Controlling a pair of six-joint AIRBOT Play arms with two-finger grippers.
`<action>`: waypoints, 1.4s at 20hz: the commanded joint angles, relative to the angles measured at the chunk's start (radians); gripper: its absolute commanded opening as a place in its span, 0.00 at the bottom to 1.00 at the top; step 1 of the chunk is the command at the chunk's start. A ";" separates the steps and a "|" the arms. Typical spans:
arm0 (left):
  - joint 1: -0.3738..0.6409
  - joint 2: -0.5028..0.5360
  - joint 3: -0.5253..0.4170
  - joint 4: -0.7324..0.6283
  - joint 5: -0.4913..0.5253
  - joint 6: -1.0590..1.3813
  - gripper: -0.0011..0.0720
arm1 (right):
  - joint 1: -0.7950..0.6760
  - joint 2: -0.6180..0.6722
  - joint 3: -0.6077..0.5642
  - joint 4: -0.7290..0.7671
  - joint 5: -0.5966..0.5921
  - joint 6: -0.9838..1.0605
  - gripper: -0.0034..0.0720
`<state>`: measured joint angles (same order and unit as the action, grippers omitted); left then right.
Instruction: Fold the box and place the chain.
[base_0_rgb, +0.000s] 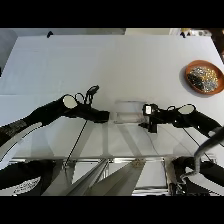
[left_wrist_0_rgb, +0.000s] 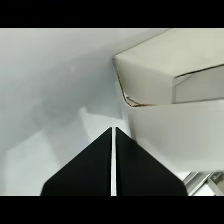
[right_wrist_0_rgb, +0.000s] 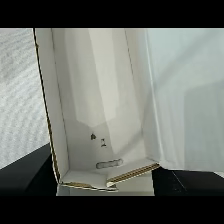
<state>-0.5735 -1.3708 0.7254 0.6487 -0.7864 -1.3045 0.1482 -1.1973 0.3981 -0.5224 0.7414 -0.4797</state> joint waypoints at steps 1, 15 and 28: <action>-0.008 0.037 0.017 -0.007 -0.001 0.007 0.09 | -0.001 0.000 0.001 0.000 0.000 0.000 0.52; -0.045 0.053 0.046 -0.012 -0.011 0.002 0.32 | -0.001 0.000 0.001 0.000 0.000 0.000 0.52; -0.135 -0.007 0.188 0.291 -0.075 -0.311 0.49 | -0.001 0.000 0.001 0.000 0.000 0.000 0.52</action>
<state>-0.6819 -1.3544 0.8593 0.8158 -0.8188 -1.4876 0.1482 -1.1973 0.3981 -0.5224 0.7414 -0.4801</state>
